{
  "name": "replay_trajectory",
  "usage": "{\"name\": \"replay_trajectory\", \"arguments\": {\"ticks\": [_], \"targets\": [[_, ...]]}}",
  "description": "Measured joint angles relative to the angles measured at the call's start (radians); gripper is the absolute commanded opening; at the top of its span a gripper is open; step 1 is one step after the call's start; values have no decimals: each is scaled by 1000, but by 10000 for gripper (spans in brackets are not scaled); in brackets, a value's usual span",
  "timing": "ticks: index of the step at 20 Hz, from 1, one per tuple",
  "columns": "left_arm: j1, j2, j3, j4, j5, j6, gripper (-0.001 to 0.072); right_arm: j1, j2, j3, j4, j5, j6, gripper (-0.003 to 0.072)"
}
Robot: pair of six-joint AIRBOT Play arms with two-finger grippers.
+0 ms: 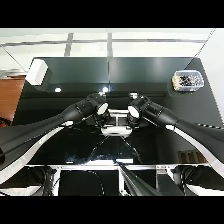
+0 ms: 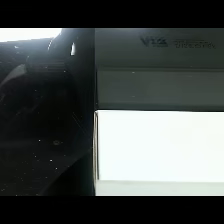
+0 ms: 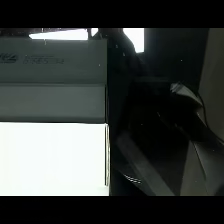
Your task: Fold the box and place the chain.
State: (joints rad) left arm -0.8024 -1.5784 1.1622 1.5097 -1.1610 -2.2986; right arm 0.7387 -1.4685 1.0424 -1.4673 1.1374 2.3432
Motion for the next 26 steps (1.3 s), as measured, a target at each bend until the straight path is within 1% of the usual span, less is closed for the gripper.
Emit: {"name": "replay_trajectory", "arguments": {"ticks": [1, 2, 3, 4, 8, 9, 10, 11, 14, 15, 16, 17, 19, 22, 24, 26], "targets": [[0, 0, 0, 1, 0, 0, 28, 0, -1, 4, 0, 2, 3, 14], [0, 0, 0, 1, 1, 0, 28, 0, -2, 7, -1, 3, 4, 39], [0, 0, 0, 1, 1, 0, 28, 0, -2, 10, -2, 4, 7, 184], [0, 0, 0, 2, -3, -2, 28, -1, -2, 12, -2, 5, 10, 212], [0, 0, 0, 1, -2, -2, 28, -5, -4, 16, 10, 5, 10, 209], [0, 0, 0, 1, -2, -2, 28, -6, -7, 16, 12, 5, 10, 174], [0, 0, 0, 1, -2, -2, 28, -6, -11, 17, 13, 5, 10, 25], [0, 0, 0, 1, -2, -2, 28, -6, -13, 17, 20, 5, 10, 13], [0, 0, 0, 3, -1, 0, 28, -7, -18, 18, 24, 7, 6, 15], [0, 0, 0, 3, -1, 0, 28, -7, -19, 18, 24, 7, 6, 70], [0, 0, 0, 3, -2, -1, 28, -7, -20, 18, 23, 5, 6, 276], [1, 0, 0, 0, -2, -4, 28, -9, -23, 18, 20, 1, 1, 377], [2, 0, 0, 0, -1, -4, 28, -14, -15, 27, 11, 3, -27, 384], [2, 0, 0, 0, -1, -4, 28, -19, 28, 63, 7, 37, -106, 384], [2, 0, 0, 0, 0, -3, 28, -21, 80, 96, -8, 88, -177, 384], [2, 0, 0, 0, 1, -1, 28, -21, 154, 117, -79, 162, -240, 383]]}}
